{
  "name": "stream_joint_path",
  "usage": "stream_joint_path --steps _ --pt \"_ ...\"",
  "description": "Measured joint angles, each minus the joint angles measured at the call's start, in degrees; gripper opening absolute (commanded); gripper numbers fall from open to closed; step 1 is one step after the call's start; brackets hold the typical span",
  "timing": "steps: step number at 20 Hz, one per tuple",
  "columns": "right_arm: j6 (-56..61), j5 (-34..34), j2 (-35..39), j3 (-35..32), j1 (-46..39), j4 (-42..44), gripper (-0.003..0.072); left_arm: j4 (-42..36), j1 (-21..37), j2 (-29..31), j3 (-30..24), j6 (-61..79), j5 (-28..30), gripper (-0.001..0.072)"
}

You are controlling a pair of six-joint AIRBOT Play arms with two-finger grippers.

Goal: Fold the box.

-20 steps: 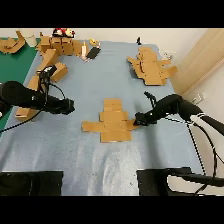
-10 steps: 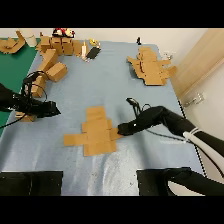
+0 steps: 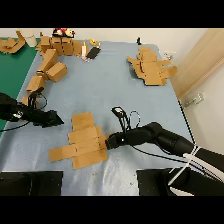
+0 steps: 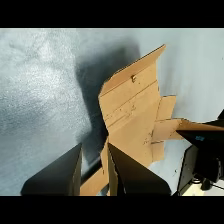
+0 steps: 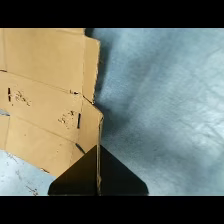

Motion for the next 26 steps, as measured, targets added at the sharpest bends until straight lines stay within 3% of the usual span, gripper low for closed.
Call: stream_joint_path --steps 8,20,26 --pt "9.40 1.44 0.68 -0.13 6.40 -9.57 -0.0001 -6.10 -2.21 -5.29 -3.10 5.44 0.22 0.0262" --pt "10.97 1.42 4.48 -0.20 7.10 -12.17 -0.0001 -13.20 -7.65 -10.21 -4.70 10.32 4.20 0.0261" --pt "11.41 0.79 4.68 -0.20 7.10 -12.15 -0.0001 -19.26 -8.72 -11.06 -4.74 15.23 2.29 0.0261"
